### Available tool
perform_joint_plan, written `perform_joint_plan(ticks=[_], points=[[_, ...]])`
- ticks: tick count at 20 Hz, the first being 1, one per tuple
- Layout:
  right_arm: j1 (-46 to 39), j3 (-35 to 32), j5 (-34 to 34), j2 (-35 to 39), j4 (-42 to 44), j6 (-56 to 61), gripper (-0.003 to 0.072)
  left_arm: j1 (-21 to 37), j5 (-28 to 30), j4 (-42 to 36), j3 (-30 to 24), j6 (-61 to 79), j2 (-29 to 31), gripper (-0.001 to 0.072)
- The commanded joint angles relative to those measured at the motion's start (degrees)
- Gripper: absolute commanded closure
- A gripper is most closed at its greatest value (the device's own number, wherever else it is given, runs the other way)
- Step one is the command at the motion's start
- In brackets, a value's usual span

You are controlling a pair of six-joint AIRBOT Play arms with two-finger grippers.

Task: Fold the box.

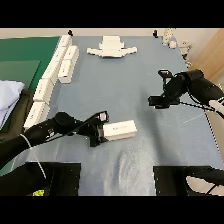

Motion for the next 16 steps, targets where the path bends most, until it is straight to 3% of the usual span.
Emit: perform_joint_plan(ticks=[1, 4, 8, 16], points=[[-0.04, 0.04, -0.11, -0.04, -0.09, 0.11, 0.066, 9.2, 1.62, 10.05, 1.9, -23.17, 5.55, 0.0241], [-0.04, 0.04, -0.13, -0.04, -0.09, 0.11, 0.066, 22.43, 3.98, 21.62, 4.04, -41.05, 8.24, 0.0241], [-0.04, 0.04, -0.11, -0.07, -0.11, 0.11, 0.0661, 35.19, 4.7, 23.58, 6.84, -43.23, 4.98, 0.0241], [-0.04, 0.04, -0.13, -0.04, -0.09, 0.09, 0.066, 42.53, 7.37, 23.63, 20.35, -45.66, -12.02, 0.0241]])
